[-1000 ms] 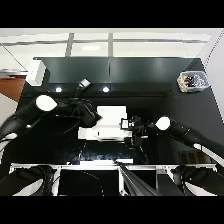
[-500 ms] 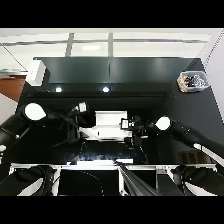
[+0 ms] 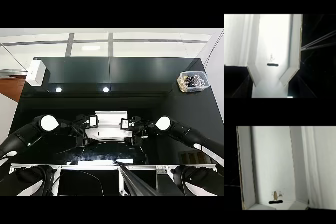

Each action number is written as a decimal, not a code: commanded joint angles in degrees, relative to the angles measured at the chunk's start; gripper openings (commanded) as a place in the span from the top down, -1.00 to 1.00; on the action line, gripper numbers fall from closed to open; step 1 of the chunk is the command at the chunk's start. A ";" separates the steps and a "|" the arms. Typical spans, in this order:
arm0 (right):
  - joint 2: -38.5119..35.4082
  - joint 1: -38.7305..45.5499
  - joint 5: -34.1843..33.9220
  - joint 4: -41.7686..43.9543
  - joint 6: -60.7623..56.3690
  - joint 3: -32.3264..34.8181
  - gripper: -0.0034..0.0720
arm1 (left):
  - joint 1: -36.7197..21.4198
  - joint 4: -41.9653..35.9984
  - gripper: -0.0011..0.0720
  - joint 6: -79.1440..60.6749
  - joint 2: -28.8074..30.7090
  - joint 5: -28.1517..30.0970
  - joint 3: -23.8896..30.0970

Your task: Fold the box and place the chain.

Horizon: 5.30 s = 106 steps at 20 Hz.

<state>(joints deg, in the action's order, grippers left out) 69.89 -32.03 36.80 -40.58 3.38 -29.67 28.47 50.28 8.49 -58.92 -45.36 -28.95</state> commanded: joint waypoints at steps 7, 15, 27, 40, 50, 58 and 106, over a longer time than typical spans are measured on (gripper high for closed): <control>-0.02 0.00 -0.02 0.02 0.00 0.04 -0.35 | 2.29 0.24 -0.33 -0.61 -2.05 5.33 0.22; -0.02 0.00 0.00 0.02 0.00 0.04 -0.35 | 4.00 -7.13 0.24 -0.57 -2.05 5.53 0.22; -0.02 0.00 -0.02 0.02 0.00 0.04 -0.35 | 4.81 -10.29 0.52 -0.61 -5.99 6.40 0.22; -0.02 0.00 -0.04 0.00 0.00 0.04 -0.35 | 3.96 -0.24 0.89 4.87 -3.87 0.15 -2.56; -0.02 0.00 -0.04 0.00 0.00 0.04 -0.35 | -33.18 8.76 0.88 56.85 8.11 -20.46 -3.28; -0.02 -0.02 -1.46 0.02 0.00 0.04 -0.35 | -41.99 -12.02 0.89 54.49 -4.63 -21.31 7.76; -0.02 -0.02 -1.46 0.00 0.00 0.04 -0.35 | 2.10 -1.64 -0.82 74.86 -7.15 3.32 -3.89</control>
<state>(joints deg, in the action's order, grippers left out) 69.87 -32.05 35.31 -40.58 3.38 -29.67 28.86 43.44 77.80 -66.06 -42.63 -31.88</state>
